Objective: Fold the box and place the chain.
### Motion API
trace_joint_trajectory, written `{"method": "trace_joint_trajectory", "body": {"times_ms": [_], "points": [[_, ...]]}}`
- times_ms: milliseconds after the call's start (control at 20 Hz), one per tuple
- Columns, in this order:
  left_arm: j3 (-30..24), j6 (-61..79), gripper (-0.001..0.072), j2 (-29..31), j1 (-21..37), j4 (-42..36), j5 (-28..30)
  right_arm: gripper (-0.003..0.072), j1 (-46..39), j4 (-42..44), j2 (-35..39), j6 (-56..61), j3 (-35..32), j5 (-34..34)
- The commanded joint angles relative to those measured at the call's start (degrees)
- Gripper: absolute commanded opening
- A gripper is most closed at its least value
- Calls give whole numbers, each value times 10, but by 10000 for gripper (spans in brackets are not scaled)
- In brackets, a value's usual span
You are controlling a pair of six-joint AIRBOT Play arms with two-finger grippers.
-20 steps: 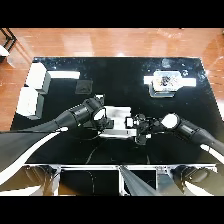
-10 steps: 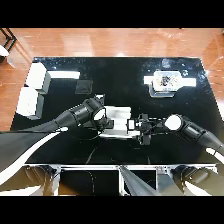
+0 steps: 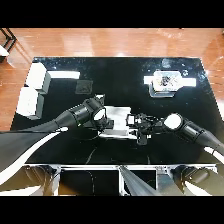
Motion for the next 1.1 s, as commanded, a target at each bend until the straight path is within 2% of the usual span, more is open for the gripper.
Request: {"method": "trace_joint_trajectory", "body": {"times_ms": [0,400,500,550,600,650,700,1000,1050], "points": [[0,-1,20,0,0,0,1,188,4,40,-7,0,0,-5],[0,-1,20,0,0,0,1,190,47,60,-30,1,0,-88],[0,-1,20,0,0,0,1,349,47,60,-30,1,0,-88],[0,-1,20,0,0,0,0,365,47,60,-30,1,0,-88],[0,-1,20,0,0,0,0,363,47,60,-30,1,0,-88],[0,-1,20,0,0,0,0,298,47,60,-30,1,0,-86],[0,-1,20,0,0,0,0,267,47,60,-30,1,0,-85],[0,-1,20,0,0,0,0,270,47,60,-30,1,0,-86],[0,-1,20,0,0,0,0,393,47,60,-30,1,0,-86]]}}
